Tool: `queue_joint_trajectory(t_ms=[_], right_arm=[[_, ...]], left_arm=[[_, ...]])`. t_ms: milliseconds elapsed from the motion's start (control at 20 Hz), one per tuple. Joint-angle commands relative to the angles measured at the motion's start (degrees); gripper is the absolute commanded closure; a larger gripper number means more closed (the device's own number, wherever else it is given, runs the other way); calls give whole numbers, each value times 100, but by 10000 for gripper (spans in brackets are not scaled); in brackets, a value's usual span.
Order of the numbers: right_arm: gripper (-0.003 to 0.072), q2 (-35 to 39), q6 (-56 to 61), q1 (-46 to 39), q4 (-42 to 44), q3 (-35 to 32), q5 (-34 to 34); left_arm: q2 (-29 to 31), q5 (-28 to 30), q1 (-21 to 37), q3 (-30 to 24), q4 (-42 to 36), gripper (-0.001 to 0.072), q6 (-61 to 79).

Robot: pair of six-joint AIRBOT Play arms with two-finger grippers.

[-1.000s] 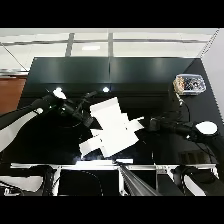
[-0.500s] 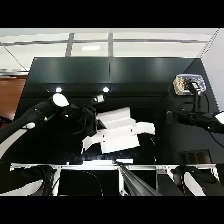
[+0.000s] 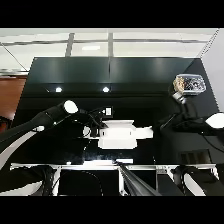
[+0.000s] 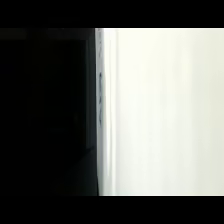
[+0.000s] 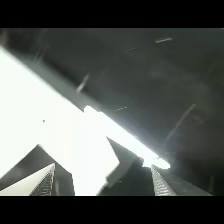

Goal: Fold the box and place the chain.

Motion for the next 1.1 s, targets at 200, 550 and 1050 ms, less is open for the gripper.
queue_joint_trajectory(t_ms=[200, 550, 1050], right_arm=[[-17, -42, -2065, 1851, -435, -568, -898], [-17, -472, -2068, 2946, -85, -597, -1709], [-17, -651, -1781, 3364, 9, -52, -2369]], left_arm=[[-107, 79, -22, -4, 136, 679, 98], [-107, 81, -22, -4, 136, 679, 98], [-107, 59, -22, -4, 136, 679, 98]])
